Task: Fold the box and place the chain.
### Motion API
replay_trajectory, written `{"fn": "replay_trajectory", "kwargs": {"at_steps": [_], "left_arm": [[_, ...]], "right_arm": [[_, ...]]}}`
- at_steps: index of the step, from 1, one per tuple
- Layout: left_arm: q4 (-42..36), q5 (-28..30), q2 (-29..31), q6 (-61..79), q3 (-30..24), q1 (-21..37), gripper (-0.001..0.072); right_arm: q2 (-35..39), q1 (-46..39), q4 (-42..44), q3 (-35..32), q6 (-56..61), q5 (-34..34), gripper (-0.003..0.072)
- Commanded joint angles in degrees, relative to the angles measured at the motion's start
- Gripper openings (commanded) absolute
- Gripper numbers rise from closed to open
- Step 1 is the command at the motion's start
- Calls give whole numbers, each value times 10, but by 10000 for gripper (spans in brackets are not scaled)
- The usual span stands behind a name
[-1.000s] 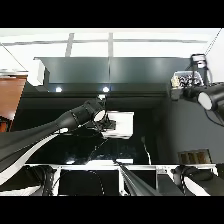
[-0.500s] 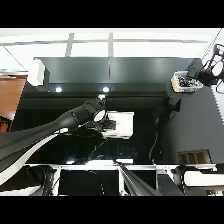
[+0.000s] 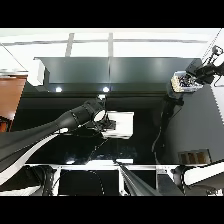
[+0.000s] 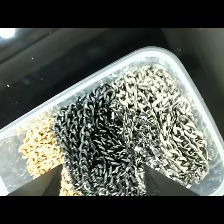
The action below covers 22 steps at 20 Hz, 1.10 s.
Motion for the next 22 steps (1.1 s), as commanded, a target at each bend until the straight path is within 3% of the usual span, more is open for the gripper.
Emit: {"fn": "replay_trajectory", "kwargs": {"at_steps": [1, 14, 18, 19, 22], "left_arm": [[0, 0, 0, 0, 0, 0, 32], [0, 0, 0, 0, 0, 0, 32], [0, 0, 0, 0, 0, 0, 32], [0, 0, 0, 0, 0, 0, 32], [0, 0, 0, 0, 0, 0, 32]], "right_arm": [[-12, -3, 12, 7, -5, 0, 540], [-40, -3, 51, 7, -29, 16, 538], [-40, -3, 49, 11, -29, 26, 43], [-40, -3, 47, 21, -29, 39, 13], [-31, -7, 46, 70, -33, 86, 12]]}}
